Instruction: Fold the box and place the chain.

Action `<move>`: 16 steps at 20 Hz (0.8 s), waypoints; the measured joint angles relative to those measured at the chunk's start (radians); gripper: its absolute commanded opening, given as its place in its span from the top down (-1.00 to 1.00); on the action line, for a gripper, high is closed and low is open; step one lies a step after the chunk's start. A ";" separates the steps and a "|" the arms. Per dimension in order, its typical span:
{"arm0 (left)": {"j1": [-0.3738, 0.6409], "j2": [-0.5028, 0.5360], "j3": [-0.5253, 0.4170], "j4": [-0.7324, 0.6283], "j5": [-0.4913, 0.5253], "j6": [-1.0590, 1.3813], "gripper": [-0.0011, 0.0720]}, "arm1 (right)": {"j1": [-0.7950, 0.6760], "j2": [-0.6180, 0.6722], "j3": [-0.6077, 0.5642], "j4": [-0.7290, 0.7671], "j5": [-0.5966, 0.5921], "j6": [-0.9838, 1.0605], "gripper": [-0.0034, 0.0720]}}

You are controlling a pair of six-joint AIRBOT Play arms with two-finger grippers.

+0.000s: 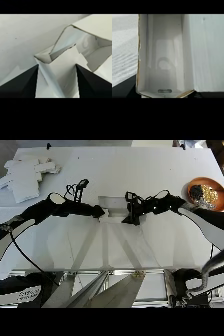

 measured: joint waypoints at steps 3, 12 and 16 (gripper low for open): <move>0.001 0.002 0.000 0.040 0.003 -0.024 -0.39 | 0.000 0.000 0.000 0.000 0.000 0.000 -0.24; -0.002 0.009 0.015 0.076 0.011 -0.080 -0.38 | 0.000 0.000 0.000 -0.001 0.000 0.000 -0.24; -0.023 0.013 0.060 0.185 -0.019 -0.167 -0.38 | 0.000 0.000 0.000 -0.001 0.000 -0.001 -0.24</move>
